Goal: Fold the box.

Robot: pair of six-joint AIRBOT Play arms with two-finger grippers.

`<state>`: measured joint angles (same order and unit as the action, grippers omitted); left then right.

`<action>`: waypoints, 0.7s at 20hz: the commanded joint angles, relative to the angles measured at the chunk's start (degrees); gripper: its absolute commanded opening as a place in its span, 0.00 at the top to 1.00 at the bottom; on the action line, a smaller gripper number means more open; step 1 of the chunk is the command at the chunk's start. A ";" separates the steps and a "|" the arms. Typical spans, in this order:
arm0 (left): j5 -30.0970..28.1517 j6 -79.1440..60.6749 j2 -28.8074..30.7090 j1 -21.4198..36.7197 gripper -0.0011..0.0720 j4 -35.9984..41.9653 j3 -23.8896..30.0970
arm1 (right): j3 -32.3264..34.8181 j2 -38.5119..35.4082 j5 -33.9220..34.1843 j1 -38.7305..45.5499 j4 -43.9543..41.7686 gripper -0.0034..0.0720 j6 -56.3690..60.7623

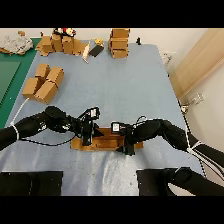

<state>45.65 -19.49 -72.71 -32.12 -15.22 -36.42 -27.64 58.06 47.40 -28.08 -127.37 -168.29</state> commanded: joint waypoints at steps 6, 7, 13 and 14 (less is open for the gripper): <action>-0.02 0.00 -0.04 -0.04 0.97 0.00 -0.04 | 0.09 0.22 -0.87 0.00 0.02 0.02 0.00; -0.02 0.00 -0.04 -0.04 0.97 0.00 -0.04 | 0.11 0.22 -0.83 0.00 0.04 0.02 0.02; -0.02 0.00 -0.04 -0.04 0.97 -0.02 -0.04 | 0.11 0.98 -0.55 0.00 0.04 0.02 0.04; -0.02 0.00 -0.04 -0.04 0.97 0.00 -0.04 | 0.11 1.44 -0.50 0.00 0.02 0.02 0.04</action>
